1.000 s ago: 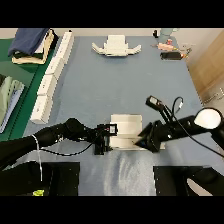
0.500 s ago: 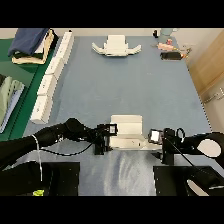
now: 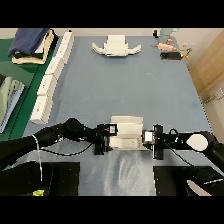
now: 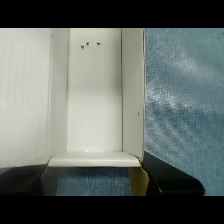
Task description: Fold the box.
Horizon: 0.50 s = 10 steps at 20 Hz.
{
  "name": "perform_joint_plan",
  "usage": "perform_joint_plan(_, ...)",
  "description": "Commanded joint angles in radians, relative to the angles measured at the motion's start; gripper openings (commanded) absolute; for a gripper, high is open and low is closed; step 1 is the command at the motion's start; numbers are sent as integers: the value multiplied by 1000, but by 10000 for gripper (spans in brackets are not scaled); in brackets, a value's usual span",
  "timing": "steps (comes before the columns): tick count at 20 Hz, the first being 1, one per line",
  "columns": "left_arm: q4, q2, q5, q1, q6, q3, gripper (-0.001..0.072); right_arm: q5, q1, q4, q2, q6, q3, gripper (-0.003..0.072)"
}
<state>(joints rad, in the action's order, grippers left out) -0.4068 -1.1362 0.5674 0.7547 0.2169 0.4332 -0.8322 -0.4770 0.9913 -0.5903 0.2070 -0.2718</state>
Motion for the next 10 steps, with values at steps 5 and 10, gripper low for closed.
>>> perform_joint_plan(5, 0, 1, 0, 0, 0, 0, 412, 115, -82, -73, -80, -33, 1, 227)
perform_joint_plan(10, 0, 1, 0, 0, 0, 0, 411, 153, -90, -90, -138, -28, 1, 720)
